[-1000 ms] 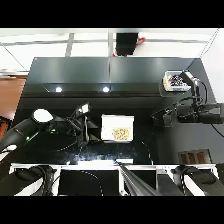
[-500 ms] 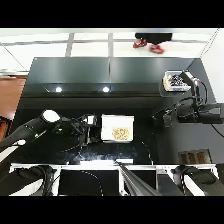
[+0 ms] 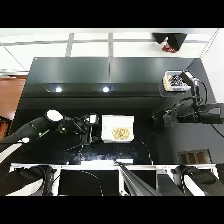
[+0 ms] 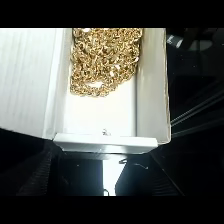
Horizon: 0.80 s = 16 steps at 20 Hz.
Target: Fold the box and place the chain.
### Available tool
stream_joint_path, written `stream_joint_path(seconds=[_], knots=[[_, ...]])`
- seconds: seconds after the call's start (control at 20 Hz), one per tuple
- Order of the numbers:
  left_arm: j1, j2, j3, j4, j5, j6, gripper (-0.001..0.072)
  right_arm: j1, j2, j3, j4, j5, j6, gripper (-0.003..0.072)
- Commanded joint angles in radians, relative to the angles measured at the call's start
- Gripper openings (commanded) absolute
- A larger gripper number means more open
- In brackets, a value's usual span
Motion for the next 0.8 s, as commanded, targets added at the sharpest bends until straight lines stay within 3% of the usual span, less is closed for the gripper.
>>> stream_joint_path(seconds=[0.0,0.75], knots=[[-0.014,-0.002,0.001,-0.005,0.023,-0.01,0.0707,0.0,0.0,0.001,0.0,0.0,0.0,0.0385],[-0.08,-0.005,0.004,0.021,0.054,-0.077,0.0707,0.0,0.0,0.001,0.0,0.0,0.0,0.0385]])
